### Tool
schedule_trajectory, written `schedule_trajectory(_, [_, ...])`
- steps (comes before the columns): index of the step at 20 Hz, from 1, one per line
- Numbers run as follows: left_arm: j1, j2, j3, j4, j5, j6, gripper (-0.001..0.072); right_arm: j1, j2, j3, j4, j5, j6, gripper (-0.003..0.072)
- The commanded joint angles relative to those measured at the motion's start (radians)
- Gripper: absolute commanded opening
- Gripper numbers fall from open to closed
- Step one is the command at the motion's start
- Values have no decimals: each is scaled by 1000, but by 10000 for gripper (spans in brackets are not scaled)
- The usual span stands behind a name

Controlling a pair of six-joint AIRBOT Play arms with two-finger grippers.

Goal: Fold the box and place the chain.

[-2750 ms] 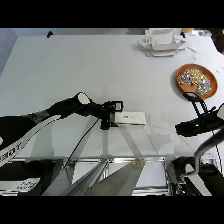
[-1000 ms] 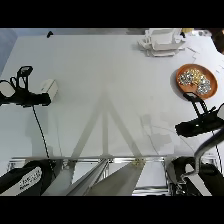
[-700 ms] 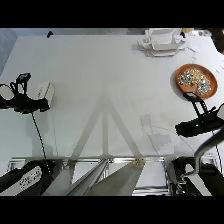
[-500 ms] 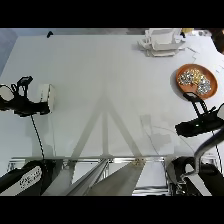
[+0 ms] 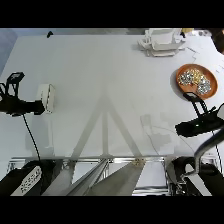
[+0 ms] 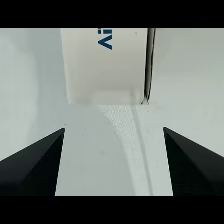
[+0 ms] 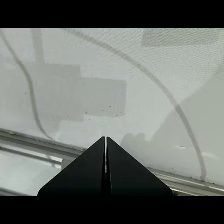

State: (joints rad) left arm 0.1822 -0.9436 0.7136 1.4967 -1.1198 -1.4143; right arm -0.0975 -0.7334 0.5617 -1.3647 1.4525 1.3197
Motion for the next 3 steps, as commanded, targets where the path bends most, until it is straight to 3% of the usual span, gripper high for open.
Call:
schedule_trajectory(1, [1, 81, 0, 4, -2, 0, 695, 0, 0, 0, 0, 0, 0, 18])
schedule_trajectory(3, [1, 87, -1, 4, 2, 0, 695, 0, 0, 0, 0, 0, 0, 18])
